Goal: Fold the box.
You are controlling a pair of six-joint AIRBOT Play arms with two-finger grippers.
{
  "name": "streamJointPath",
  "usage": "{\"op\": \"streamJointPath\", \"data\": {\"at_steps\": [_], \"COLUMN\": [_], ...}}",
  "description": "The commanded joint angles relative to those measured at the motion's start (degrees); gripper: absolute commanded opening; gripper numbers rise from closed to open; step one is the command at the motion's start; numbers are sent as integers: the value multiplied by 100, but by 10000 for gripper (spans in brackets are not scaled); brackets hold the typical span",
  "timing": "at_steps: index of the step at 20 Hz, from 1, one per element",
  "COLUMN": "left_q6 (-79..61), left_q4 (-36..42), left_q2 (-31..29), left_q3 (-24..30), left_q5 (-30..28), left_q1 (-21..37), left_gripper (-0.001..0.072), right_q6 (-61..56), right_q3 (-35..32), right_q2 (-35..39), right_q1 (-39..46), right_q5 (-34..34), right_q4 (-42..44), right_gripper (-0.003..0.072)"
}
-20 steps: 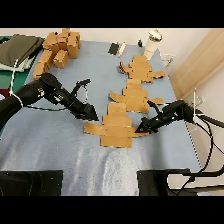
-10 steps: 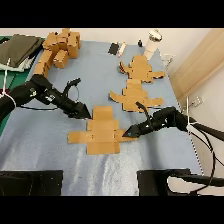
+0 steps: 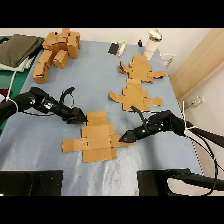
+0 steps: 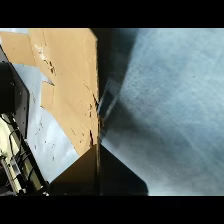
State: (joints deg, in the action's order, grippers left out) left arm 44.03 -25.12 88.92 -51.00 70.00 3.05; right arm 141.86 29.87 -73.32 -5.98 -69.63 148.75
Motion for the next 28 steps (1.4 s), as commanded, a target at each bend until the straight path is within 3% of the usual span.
{"op": "streamJointPath", "data": {"at_steps": [1, 10, 14, 23, 27, 28], "left_q6": [-422, -918, -1322, -1403, -1423, -1451], "left_q4": [439, 831, 1296, 1209, 1231, 1222], "left_q2": [494, 807, 811, 811, 813, 811], "left_q3": [-50, -107, -109, -107, -107, -114], "left_q5": [205, 442, 863, 1755, 1495, 1414], "left_q1": [13, -179, -258, -170, -256, -295], "left_gripper": [536, 535, 534, 534, 532, 391], "right_q6": [2, -105, -151, -199, -199, -199], "right_q3": [-11, -11, -11, -11, -11, -11], "right_q2": [9, 7, 7, 7, 7, 7], "right_q1": [-20, -20, -20, -20, -20, -20], "right_q5": [-216, -236, -219, -125, -92, -94], "right_q4": [13, 9, -2, -83, -98, -101], "right_gripper": [3, 3, 3, 3, 3, 3]}}
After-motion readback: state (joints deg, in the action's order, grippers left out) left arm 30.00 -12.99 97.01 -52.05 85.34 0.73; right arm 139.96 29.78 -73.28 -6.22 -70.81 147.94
